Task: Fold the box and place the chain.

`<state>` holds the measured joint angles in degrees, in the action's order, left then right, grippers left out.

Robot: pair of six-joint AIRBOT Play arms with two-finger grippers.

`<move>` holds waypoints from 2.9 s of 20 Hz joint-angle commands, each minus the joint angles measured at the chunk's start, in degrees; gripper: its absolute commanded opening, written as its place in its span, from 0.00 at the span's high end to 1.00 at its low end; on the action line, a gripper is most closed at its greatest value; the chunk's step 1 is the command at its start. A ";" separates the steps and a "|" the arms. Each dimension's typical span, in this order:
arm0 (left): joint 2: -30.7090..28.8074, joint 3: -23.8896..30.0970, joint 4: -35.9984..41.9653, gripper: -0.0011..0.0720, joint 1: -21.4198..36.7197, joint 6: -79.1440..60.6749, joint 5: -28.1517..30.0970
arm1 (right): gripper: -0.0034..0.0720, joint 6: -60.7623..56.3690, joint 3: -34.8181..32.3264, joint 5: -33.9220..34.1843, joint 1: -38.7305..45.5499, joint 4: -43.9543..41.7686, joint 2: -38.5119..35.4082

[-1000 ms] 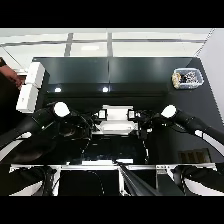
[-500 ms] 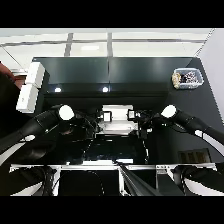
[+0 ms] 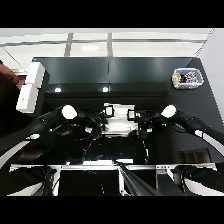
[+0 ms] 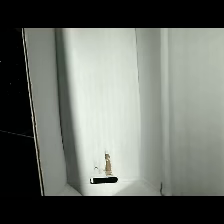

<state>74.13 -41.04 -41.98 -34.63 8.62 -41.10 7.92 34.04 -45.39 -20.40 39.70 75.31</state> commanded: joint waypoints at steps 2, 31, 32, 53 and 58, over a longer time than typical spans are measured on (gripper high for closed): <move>1.70 -0.02 3.04 0.64 0.20 1.22 -1.64 | 0.69 -0.02 -0.02 -0.02 0.02 -0.07 -0.02; -4.63 7.19 -0.85 0.95 41.24 64.30 -25.22 | 0.69 -0.04 -0.02 0.00 0.02 -0.04 -0.02; -3.15 8.46 0.50 0.95 40.52 63.36 -24.76 | 0.69 -0.02 -0.02 -0.02 0.02 -0.04 -0.02; 6.60 8.17 19.04 0.95 26.99 44.74 -22.18 | 0.69 -0.04 -0.02 0.00 0.02 -0.04 -0.02; 6.60 7.80 19.08 0.29 27.08 43.65 -23.67 | 0.69 -0.04 -0.02 0.00 0.02 -0.04 -0.02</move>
<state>80.68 -33.10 -23.90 -7.62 54.02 -63.61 7.90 34.04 -45.39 -20.40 39.68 75.29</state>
